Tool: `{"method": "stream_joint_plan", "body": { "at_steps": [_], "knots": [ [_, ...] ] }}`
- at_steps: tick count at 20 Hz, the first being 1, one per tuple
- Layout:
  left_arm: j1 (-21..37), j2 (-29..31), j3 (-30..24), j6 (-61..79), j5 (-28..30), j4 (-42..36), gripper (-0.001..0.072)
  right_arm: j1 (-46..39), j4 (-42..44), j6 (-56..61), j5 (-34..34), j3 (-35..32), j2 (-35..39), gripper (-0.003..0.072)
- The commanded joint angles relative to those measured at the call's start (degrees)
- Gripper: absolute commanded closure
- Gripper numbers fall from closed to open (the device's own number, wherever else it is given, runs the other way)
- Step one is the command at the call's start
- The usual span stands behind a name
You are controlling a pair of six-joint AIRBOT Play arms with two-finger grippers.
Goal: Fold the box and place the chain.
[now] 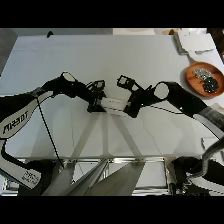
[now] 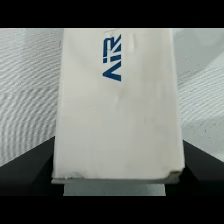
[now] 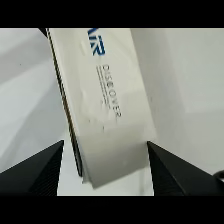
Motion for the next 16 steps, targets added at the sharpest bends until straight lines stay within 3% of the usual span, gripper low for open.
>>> {"method": "stream_joint_plan", "body": {
  "at_steps": [1, 2, 4, 5, 6, 7, 11, 16],
  "knots": [
    [0.02, 0.02, 0.07, -0.02, 0.02, -0.04, 0.0342, 0.00, -0.92, 3.26, 1.36, 0.02, 3.78, 0.0114],
    [0.02, 0.02, 0.07, -0.02, 0.02, -0.04, 0.0342, 0.00, -0.90, 3.96, 1.29, 0.02, 5.99, 0.0118],
    [0.02, 0.02, 0.07, -0.02, 0.02, -0.04, 0.0342, 0.00, -0.52, 5.49, -0.57, 0.02, 10.32, 0.0262],
    [0.02, 0.02, 0.07, -0.02, 0.02, -0.04, 0.0342, 0.00, 0.39, 5.60, -2.03, 0.02, 11.61, 0.0422],
    [0.02, 0.02, 0.07, 0.00, 0.02, -0.04, 0.0342, 0.00, 1.90, 5.60, -3.58, 0.02, 12.22, 0.0628],
    [0.02, 0.02, 0.07, -0.02, 0.02, -0.04, 0.0342, 0.00, 3.63, 5.64, -5.20, 0.00, 12.17, 0.0673],
    [0.02, 0.02, 0.07, -0.02, 0.02, -0.04, 0.0342, 0.00, 11.54, 12.72, -11.21, 0.00, 8.50, 0.0673],
    [0.02, 0.02, 0.07, -0.02, 0.02, -0.07, 0.0342, 0.00, 24.61, 18.36, -11.10, -2.14, -1.53, 0.0675]
  ]
}}
